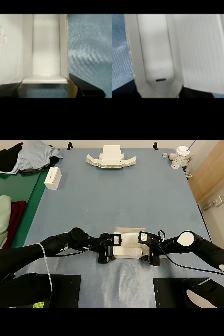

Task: Fold the box.

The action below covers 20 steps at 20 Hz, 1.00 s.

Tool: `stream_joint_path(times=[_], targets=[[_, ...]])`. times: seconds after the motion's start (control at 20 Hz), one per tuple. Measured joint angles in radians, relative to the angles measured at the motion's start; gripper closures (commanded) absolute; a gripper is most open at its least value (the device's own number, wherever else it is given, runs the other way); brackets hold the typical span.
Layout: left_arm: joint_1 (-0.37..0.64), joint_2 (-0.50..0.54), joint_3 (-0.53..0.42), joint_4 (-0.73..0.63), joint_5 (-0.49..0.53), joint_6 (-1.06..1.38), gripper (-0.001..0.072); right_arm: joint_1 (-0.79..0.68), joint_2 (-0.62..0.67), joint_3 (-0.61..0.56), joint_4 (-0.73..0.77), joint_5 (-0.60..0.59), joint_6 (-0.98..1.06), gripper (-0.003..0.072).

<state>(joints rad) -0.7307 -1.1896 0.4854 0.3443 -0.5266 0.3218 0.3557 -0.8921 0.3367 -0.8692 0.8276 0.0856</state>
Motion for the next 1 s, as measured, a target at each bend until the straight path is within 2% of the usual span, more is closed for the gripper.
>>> stream_joint_path(times=[1.0], targets=[[-0.005, -0.001, 0.002, 0.000, 0.008, -0.026, 0.0233, 0.000, 0.000, 0.000, 0.000, -0.001, 0.000, 0.0145]])
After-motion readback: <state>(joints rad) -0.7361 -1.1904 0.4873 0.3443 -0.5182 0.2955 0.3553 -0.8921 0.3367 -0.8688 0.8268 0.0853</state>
